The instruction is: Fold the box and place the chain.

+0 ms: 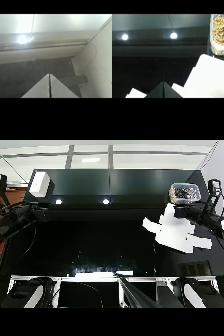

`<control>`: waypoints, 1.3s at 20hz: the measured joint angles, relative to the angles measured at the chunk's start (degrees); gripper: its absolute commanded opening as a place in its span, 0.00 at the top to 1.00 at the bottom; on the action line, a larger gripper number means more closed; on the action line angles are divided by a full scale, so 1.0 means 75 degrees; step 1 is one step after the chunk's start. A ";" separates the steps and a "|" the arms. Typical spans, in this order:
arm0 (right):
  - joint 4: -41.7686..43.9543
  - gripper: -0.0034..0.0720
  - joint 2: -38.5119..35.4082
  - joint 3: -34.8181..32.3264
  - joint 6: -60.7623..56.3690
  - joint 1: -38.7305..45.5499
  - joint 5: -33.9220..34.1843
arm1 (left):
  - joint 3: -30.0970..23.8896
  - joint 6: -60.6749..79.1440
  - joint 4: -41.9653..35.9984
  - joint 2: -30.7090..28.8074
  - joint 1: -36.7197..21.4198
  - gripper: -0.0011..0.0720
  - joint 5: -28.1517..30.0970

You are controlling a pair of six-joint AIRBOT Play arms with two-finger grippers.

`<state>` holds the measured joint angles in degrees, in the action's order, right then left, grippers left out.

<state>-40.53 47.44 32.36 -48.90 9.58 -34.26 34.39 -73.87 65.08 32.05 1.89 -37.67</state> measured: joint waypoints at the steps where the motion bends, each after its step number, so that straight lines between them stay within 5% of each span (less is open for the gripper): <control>1: -0.0003 0.94 0.0000 0.0000 0.0000 0.0000 0.0003 | 0.0000 0.0000 0.0000 0.0000 0.0000 0.95 0.0000; 23: 0.0551 0.94 0.0000 0.0000 -0.0015 -0.0006 0.0166 | -0.0003 0.0003 -0.0303 0.0256 -0.0006 0.92 0.0114; 24: 0.0764 0.94 0.0000 0.0000 -0.0015 -0.0006 0.0131 | -0.0003 0.0009 -0.0460 0.0335 -0.0006 0.62 0.0242; 25: 0.0915 0.92 0.0000 0.0000 -0.0015 -0.0006 0.0085 | -0.0003 0.0017 -0.0627 0.0428 -0.0006 0.08 0.0446; 26: 0.1061 0.61 0.0000 0.0000 -0.0017 -0.0006 0.0076 | -0.0003 0.0017 -0.0746 0.0522 -0.0006 0.02 0.0679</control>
<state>-32.58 47.44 32.36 -49.04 9.54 -33.69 34.37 -73.73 59.48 35.97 1.85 -32.58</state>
